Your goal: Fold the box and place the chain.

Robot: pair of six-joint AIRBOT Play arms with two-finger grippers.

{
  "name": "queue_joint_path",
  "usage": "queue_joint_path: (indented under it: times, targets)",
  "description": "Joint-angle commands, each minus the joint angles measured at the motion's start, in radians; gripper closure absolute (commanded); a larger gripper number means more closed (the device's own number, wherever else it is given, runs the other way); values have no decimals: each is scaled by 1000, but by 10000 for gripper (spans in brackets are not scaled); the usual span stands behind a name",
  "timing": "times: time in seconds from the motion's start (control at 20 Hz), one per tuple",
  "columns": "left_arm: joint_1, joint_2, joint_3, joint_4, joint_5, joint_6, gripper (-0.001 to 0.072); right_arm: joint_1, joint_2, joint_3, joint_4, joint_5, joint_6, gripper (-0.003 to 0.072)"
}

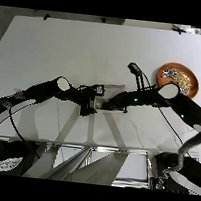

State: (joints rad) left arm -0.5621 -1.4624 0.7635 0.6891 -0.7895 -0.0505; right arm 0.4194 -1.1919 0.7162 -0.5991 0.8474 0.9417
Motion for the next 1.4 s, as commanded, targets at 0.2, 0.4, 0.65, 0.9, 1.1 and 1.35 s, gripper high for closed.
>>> queue_joint_path:
  times: [0.2, 0.4, 0.65, 0.9, 1.1, 1.35]
  targets:
    - [0, 0, 0, 0, 0, 0, 318, 32, -115, 1, 7, -56, -1, 549]
    - [0, 0, 0, 0, 0, 0, 318, 26, -102, 1, 40, -27, 0, 519]
    - [0, 0, 0, 0, 0, 0, 318, -90, 23, 1, 32, 114, -38, 484]
    - [0, 0, 0, 0, 0, 0, 318, -328, 61, 1, 14, 344, -259, 485]
    - [0, 0, 0, 0, 0, 0, 318, -428, 60, 1, -68, 315, -599, 546]
    - [0, 0, 0, 0, 0, 0, 318, -427, 60, 0, -216, 221, -1011, 655]
